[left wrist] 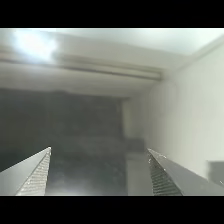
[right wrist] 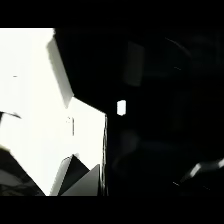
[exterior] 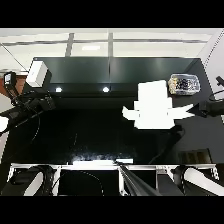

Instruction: Fold the box and place the chain.

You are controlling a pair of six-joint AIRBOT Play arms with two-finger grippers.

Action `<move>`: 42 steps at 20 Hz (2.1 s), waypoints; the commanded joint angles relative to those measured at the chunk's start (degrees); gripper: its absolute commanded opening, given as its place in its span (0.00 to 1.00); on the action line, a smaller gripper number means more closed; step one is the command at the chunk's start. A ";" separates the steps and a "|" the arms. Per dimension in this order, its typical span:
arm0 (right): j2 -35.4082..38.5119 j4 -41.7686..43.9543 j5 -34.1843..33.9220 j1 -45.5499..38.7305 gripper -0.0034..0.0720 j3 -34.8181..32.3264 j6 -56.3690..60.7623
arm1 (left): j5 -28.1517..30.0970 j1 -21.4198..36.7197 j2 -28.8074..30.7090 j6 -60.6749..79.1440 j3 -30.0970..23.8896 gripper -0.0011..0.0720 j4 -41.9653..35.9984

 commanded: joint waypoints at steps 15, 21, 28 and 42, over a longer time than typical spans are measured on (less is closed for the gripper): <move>16.02 14.27 -29.62 44.39 0.10 -21.31 0.85 | -19.63 -5.60 -17.77 14.69 -0.04 0.96 -23.52; 16.02 14.16 -28.50 44.39 0.10 -21.31 1.07 | -27.17 -2.10 -33.81 42.05 0.11 0.96 -35.21; 16.02 13.97 -28.28 44.39 0.10 -21.31 1.49 | -30.97 -7.82 -45.83 49.90 7.89 0.96 -35.76; 16.02 13.88 -28.55 44.39 0.10 -21.31 1.49 | -36.17 -9.79 -48.37 55.45 11.87 0.81 -29.46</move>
